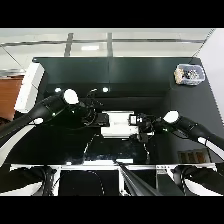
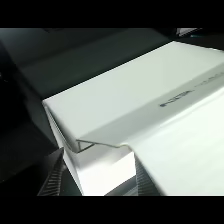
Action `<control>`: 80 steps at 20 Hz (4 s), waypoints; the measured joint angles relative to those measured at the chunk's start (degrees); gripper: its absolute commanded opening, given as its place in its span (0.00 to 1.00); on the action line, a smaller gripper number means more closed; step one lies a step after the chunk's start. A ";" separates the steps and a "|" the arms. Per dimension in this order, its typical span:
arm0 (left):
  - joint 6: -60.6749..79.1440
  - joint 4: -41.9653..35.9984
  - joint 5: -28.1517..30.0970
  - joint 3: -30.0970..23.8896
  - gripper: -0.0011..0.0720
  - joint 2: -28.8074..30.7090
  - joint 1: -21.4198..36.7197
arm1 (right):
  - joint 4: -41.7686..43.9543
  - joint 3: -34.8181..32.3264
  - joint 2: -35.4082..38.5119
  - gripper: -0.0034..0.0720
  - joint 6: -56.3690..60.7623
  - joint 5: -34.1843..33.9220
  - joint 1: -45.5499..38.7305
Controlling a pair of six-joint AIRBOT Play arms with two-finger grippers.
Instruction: Fold the box and place the chain.
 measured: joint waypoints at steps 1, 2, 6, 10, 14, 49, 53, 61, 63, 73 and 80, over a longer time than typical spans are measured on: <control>-1.03 0.72 0.15 0.15 0.68 0.00 -0.55 | 0.00 0.00 0.00 0.11 0.00 0.00 0.00; -2.12 1.66 0.24 0.33 0.67 0.00 -1.07 | 0.00 0.00 0.00 0.11 0.00 0.00 0.00; -6.08 5.18 0.79 0.83 0.55 0.00 -2.45 | 0.02 0.00 0.00 0.11 0.02 0.00 0.00; -10.21 8.57 1.79 1.01 0.54 0.00 -3.91 | 0.02 0.00 0.00 0.11 0.02 -0.02 0.00; -16.76 15.39 2.05 1.05 0.54 0.00 -6.75 | 0.04 0.00 0.00 0.11 0.02 -0.02 0.00; -47.06 33.81 1.38 4.85 0.38 -4.44 -17.59 | 0.02 0.00 0.00 0.11 0.02 -0.04 0.00; -46.62 34.01 1.09 4.90 0.08 -4.87 -17.66 | 0.07 0.00 0.00 0.11 0.00 -0.04 0.00; -46.21 34.01 0.66 4.96 0.33 -5.14 -17.97 | 0.07 0.00 0.00 0.11 0.09 -0.04 0.00; -46.18 33.99 -0.04 5.20 0.50 -5.18 -18.01 | 0.04 0.00 0.00 0.11 0.09 -0.02 0.00; -45.94 35.26 0.33 5.90 0.04 -5.18 -18.01 | 0.04 0.00 0.00 0.11 0.07 -0.07 0.00; -45.92 35.52 0.33 5.90 0.04 -5.18 -18.01 | 0.00 0.00 0.11 0.89 0.31 -1.05 0.00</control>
